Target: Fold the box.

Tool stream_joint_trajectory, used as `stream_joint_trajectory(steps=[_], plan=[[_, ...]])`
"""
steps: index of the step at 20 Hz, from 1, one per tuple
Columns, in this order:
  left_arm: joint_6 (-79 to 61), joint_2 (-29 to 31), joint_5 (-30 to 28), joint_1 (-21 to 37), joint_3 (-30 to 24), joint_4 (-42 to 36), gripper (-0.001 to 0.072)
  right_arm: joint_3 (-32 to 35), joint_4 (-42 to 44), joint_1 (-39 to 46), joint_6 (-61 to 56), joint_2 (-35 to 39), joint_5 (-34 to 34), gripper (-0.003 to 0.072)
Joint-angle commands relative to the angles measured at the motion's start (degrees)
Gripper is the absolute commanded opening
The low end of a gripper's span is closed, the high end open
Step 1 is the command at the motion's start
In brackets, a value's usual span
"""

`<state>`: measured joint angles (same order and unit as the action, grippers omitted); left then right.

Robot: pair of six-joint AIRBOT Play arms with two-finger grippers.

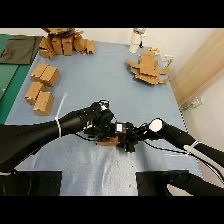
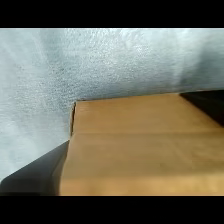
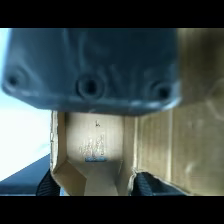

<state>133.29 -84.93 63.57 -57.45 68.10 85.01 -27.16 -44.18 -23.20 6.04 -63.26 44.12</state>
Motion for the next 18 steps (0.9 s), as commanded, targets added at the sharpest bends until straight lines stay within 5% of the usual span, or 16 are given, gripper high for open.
stream_joint_trajectory(steps=[1,13,15,17,18], plan=[[0.0,1.7,0.2,0.0,0.0,0.9,0.0468,0.0,0.0,0.0,0.0,0.0,0.0,0.0498],[-3.9,7.7,8.7,4.3,0.1,4.4,0.0457,0.0,-0.1,0.0,0.0,0.0,0.0,0.0498],[-5.1,9.3,9.0,5.0,0.1,4.4,0.0182,0.0,-0.1,0.0,0.0,0.0,0.0,0.0497],[-8.5,10.8,11.1,5.1,0.0,4.9,0.0153,0.0,-0.1,0.0,0.0,0.0,0.0,0.0498],[-9.9,11.4,13.2,5.1,0.0,6.0,0.001,0.0,-0.1,0.0,0.0,0.0,0.0,0.0498]])
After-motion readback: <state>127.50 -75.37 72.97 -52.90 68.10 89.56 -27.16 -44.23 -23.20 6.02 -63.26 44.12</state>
